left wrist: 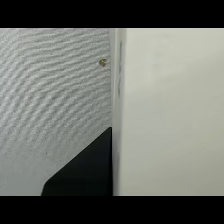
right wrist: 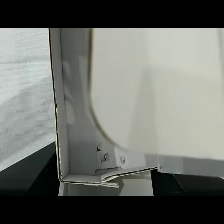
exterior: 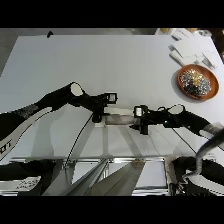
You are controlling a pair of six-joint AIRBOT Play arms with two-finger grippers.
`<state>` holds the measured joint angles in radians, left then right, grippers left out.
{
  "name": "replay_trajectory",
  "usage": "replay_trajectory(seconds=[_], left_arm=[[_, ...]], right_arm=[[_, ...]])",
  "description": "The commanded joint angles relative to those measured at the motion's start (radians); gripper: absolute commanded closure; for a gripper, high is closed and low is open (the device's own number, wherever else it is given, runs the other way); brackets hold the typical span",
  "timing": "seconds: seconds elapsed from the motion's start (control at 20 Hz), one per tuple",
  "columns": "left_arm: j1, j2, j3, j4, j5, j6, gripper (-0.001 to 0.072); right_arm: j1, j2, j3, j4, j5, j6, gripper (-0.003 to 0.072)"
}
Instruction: Fold the box and place the chain.
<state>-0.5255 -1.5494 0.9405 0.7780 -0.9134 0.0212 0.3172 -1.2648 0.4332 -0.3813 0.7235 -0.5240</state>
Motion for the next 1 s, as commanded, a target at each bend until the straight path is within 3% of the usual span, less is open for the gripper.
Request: replay_trajectory(seconds=[0.0, 0.45, 0.5, 0.6, 0.65, 0.75, 0.95], left_arm=[[0.0, 0.001, 0.001, 0.0, 0.0, 0.0, 0.07], [0.0, 0.001, 0.001, 0.001, -0.006, 0.0, 0.0698], [0.0, 0.005, 0.001, 0.001, -0.011, 0.0, 0.0617], [0.002, 0.027, 0.001, 0.002, -0.01, 0.0, 0.0191], [0.003, 0.041, 0.001, 0.003, -0.01, -0.001, 0.0129], [0.003, 0.078, 0.001, 0.052, -0.014, -0.02, 0.0133], [0.003, 0.163, 0.001, 0.296, -0.045, -0.244, 0.0133]], right_arm=[[0.0, -0.001, 0.0, -0.007, -0.002, -0.001, 0.0289], [0.0, -0.001, 0.0, -0.007, -0.002, -0.001, 0.0289], [0.0, -0.001, 0.0, -0.007, -0.002, -0.001, 0.0289], [0.0, -0.001, 0.0, -0.007, -0.002, -0.001, 0.0289], [0.0, -0.001, 0.0, -0.007, -0.002, -0.001, 0.0289], [0.0, -0.001, 0.0, -0.007, -0.002, -0.001, 0.0289], [0.0, -0.001, 0.0, -0.007, -0.002, -0.001, 0.0289]])
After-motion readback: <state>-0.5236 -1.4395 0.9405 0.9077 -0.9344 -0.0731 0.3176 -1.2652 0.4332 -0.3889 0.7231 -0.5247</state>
